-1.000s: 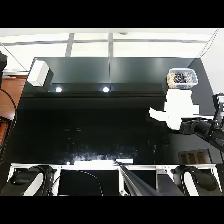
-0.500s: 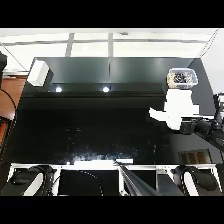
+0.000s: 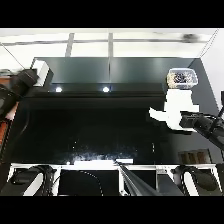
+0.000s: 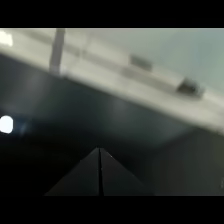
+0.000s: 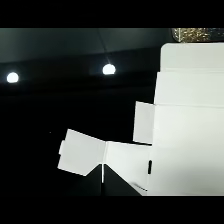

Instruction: Fold the box and place the chain.

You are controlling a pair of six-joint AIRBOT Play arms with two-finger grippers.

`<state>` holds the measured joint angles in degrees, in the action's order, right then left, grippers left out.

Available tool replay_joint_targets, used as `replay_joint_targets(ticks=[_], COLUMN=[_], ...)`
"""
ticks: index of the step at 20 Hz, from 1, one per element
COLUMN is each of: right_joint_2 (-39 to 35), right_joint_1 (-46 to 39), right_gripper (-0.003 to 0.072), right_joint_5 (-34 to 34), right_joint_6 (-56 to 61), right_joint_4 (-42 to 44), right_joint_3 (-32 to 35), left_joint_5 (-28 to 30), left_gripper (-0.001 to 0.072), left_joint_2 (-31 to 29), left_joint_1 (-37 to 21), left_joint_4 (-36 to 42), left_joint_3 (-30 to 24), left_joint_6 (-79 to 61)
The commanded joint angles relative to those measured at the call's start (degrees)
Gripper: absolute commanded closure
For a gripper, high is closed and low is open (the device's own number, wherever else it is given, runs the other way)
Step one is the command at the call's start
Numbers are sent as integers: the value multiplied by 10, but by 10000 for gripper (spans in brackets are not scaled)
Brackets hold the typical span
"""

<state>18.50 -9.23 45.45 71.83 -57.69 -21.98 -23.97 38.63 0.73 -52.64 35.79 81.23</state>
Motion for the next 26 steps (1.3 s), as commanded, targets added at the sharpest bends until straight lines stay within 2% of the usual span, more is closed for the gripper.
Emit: replay_joint_targets(ticks=[1,2,3,6,8,10,12,15,17,19,21,24,25,26], right_joint_2=[0,0,0,32,96,185,280,396,449,483,524,604,632,655], right_joint_1=[0,0,0,-1,-12,-50,-117,-249,-355,-454,-541,-621,-627,-622], right_gripper=[394,-31,-34,-34,-34,-34,-34,-34,-34,-34,-34,-34,-34,-34], right_joint_5=[-12,-18,-34,-78,-106,-99,-57,71,166,224,265,325,351,370], right_joint_6=[0,0,0,21,55,138,197,195,157,123,87,16,-23,-57], right_joint_4=[52,53,57,54,-17,-124,-183,-209,-197,-172,-109,69,110,106], right_joint_3=[0,0,-1,-60,-136,-222,-312,-430,-479,-491,-491,-491,-492,-492], left_joint_5=[-229,-246,-252,-254,-255,-259,-263,-275,-289,-293,-291,-288,-288,-291], left_gripper=[597,224,-5,-4,-3,-3,-2,4,4,4,4,4,4,4], left_joint_2=[12,12,12,12,12,12,12,12,12,12,12,12,12,12], left_joint_1=[-2,-2,-2,-2,-2,-2,-2,-2,-2,-2,-2,-2,-2,-2], left_joint_4=[-52,-63,-72,-85,-85,-85,-85,-83,-84,-84,-84,-84,-84,-84], left_joint_3=[-9,-12,-13,-13,-13,-13,-13,-13,-13,-13,-13,-13,-13,-13], left_joint_6=[0,0,3,2,2,2,2,2,2,2,2,2,2,2])
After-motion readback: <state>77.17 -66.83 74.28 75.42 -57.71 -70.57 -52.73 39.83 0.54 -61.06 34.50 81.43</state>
